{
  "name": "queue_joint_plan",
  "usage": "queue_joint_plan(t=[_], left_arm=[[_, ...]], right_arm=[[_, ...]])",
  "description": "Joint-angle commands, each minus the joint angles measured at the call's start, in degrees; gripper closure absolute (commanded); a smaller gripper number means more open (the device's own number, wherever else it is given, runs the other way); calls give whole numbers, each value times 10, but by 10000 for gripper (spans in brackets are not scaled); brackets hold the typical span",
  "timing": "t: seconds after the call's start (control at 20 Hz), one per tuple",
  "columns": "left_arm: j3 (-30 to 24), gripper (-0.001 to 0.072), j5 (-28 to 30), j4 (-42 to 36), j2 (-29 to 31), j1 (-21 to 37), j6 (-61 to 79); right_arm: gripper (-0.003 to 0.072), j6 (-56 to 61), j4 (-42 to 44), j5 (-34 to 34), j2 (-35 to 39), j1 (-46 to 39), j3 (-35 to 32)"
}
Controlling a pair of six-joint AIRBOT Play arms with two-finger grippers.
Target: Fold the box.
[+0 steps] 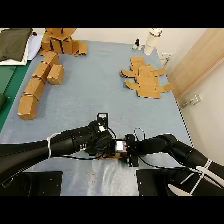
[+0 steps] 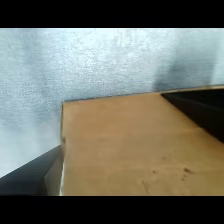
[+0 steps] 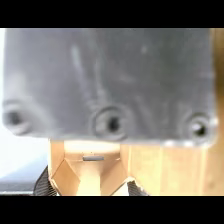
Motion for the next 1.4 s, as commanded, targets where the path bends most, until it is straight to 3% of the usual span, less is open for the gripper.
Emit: queue_joint_plan(t=[0.0,0.05,0.1,0.25,0.3,0.75,0.8,0.85,0.9,1.35], left_arm=[[-2,250,-12,1,-11,0,0],[-2,439,-15,1,-17,0,0],[-2,484,-15,1,-21,0,0],[-2,500,-13,0,-23,0,0],[-2,679,-13,2,-23,0,0],[-2,695,-23,2,-23,0,0],[-2,553,-24,2,-23,0,0],[-1,172,-23,2,-23,0,0],[-1,49,-24,2,-22,0,-5],[-1,49,-59,-4,2,0,-2]], right_arm=[[221,1,-1,0,0,0,0],[221,1,-1,0,0,0,0],[221,1,-1,0,0,0,0],[221,1,-1,0,0,0,0],[221,1,-1,0,0,0,0],[221,1,-1,0,0,0,0],[221,1,-1,0,0,0,0],[221,1,-1,0,0,0,0],[221,1,-1,0,0,0,0],[221,1,-1,0,0,0,0]])
